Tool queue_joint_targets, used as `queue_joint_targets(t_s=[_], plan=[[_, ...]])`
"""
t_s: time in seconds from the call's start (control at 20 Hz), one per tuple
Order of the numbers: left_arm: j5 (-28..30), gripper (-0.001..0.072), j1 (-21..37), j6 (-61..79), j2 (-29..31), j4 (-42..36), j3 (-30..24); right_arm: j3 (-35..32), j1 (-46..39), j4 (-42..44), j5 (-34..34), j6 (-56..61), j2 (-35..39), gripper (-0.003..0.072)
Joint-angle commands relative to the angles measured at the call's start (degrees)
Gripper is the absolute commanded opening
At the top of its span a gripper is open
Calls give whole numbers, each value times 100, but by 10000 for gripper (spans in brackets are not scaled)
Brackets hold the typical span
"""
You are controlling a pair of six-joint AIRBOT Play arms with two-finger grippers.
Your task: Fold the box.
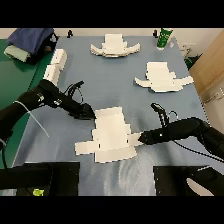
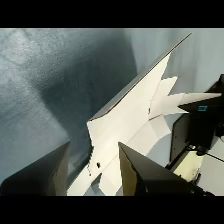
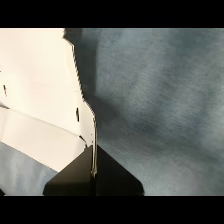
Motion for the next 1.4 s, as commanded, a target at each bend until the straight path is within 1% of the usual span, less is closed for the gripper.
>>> queue_joint_targets(t_s=[0.0, 0.1, 0.25, 0.3, 0.45, 0.6, 0.65, 0.7, 0.75, 0.9, 0.95, 1.1, 1.2, 1.3, 1.35], plan=[[-103, 463, 7, 750, -699, -562, 0, -24, 33, -4, 79, 17, 39, 2], [-131, 462, 7, 977, -1084, -638, 79, -24, 33, -4, 79, 31, 39, 2], [-472, 462, -33, 1786, -1419, -1408, 210, -24, 33, -9, 79, 48, 39, 2], [-625, 462, -87, 1958, -1473, -1495, 273, -26, 33, -9, 83, 48, 39, 2], [-894, 461, -293, 2240, -1526, -1375, 417, -26, 33, -9, 81, 48, 39, 2], [-903, 461, -463, 2247, -1541, -1143, 531, -26, 33, -9, 79, 48, 39, 2], [-927, 379, -496, 2245, -1541, -1088, 551, -26, 33, -9, 79, 48, 39, 2], [-1008, 161, -520, 2275, -1539, -997, 568, -26, 33, -7, 79, 48, 39, 2], [-1080, 114, -522, 2302, -1539, -887, 586, -26, 33, -7, 70, 48, 39, 2], [-1115, 97, -518, 2293, -1539, -643, 643, -26, 33, -9, 57, 48, 39, 2], [-1117, 13, -518, 2358, -1539, -645, 675, -26, 33, -9, 59, 48, 39, 2], [-1102, 14, -518, 2444, -1539, -645, 848, -26, 33, -9, 59, 48, 39, 3], [-1115, 14, -520, 2439, -1539, -656, 911, -24, 31, -20, 76, 46, 42, 57], [-1110, 14, -529, 2629, -1539, -660, 911, 13, 31, -247, 146, 46, 42, 242], [-1104, 14, -529, 2968, -1539, -673, 911, 70, 31, -535, 203, 50, 42, 245]])
